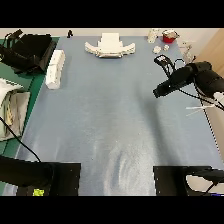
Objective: Fold the box.
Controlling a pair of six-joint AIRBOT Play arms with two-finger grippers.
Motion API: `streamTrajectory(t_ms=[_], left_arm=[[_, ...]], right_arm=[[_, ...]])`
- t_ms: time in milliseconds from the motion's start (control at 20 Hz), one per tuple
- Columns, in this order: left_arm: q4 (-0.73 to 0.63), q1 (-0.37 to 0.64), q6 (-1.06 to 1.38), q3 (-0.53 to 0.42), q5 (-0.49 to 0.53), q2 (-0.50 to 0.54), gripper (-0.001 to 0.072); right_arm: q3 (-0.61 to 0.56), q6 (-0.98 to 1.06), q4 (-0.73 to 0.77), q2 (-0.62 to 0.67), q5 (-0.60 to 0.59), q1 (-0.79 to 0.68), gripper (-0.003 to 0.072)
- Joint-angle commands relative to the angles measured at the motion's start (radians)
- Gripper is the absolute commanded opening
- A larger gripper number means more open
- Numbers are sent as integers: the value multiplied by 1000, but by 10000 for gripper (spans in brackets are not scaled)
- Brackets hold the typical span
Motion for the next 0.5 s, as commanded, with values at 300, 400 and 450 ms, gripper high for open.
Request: streamTrajectory(t_ms=[300,400,450], left_arm=[[91,-333,-53,-494,243,364,7],[91,-404,-53,-612,321,414,11],[90,-434,-53,-655,350,422,12]], right_arm=[[1,0,1,-1,0,0,38],[1,0,1,-1,0,0,38],[1,0,1,-1,0,0,38]])
